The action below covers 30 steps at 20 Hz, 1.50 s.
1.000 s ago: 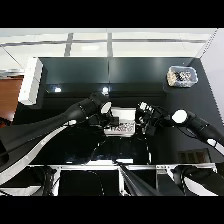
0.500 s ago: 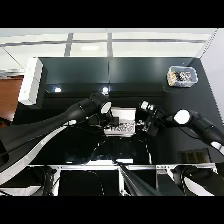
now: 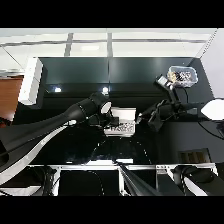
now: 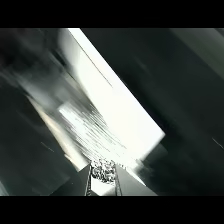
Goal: Fold the box and place the chain.
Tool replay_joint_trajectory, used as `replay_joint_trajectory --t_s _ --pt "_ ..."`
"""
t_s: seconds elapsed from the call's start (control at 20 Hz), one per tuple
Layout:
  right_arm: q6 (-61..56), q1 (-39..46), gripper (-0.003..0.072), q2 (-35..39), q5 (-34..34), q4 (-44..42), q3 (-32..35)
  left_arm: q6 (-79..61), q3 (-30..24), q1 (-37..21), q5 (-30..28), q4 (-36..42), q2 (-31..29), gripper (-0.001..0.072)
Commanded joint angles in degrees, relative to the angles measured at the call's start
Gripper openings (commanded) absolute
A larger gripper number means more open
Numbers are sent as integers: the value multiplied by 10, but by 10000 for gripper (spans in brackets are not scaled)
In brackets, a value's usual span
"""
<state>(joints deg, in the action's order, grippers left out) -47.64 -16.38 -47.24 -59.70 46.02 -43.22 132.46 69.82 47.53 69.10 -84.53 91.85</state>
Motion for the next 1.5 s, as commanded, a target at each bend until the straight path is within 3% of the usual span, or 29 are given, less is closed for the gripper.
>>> replay_joint_trajectory --t_s 0.0,0.1,0.15,0.2,0.45,0.6,0.9,0.95,1.05,1.1,1.3,1.45 --pt "-17 -15 18 8 40 -111 -5 0 0 -1 -1 0 0 26" --pt "-38 -28 41 4 85 -111 21 0 0 -1 -1 0 0 25" --pt "-45 -30 269 -2 91 -109 36 0 0 -1 -1 0 0 26" --pt "-45 -30 355 -6 90 -92 44 0 0 -1 -1 0 0 25" --pt "-77 21 354 -5 79 65 44 0 0 -1 0 0 0 26" --pt "-79 61 354 -5 39 65 44 0 0 -1 3 1 0 25" --pt "-79 64 354 -5 -34 65 44 35 28 0 4 -3 -2 29" --pt "-79 64 354 -5 -32 65 44 43 33 0 4 -2 -2 134" --pt "-79 64 354 -5 -31 65 44 42 41 1 16 -1 -8 685" --pt "-79 64 354 -5 -32 65 44 24 45 3 23 -9 -21 720" --pt "-79 64 354 -5 -30 65 44 -78 41 3 50 -107 -144 720" --pt "-83 64 353 -5 -30 65 44 -99 -30 -28 98 -219 -274 720"
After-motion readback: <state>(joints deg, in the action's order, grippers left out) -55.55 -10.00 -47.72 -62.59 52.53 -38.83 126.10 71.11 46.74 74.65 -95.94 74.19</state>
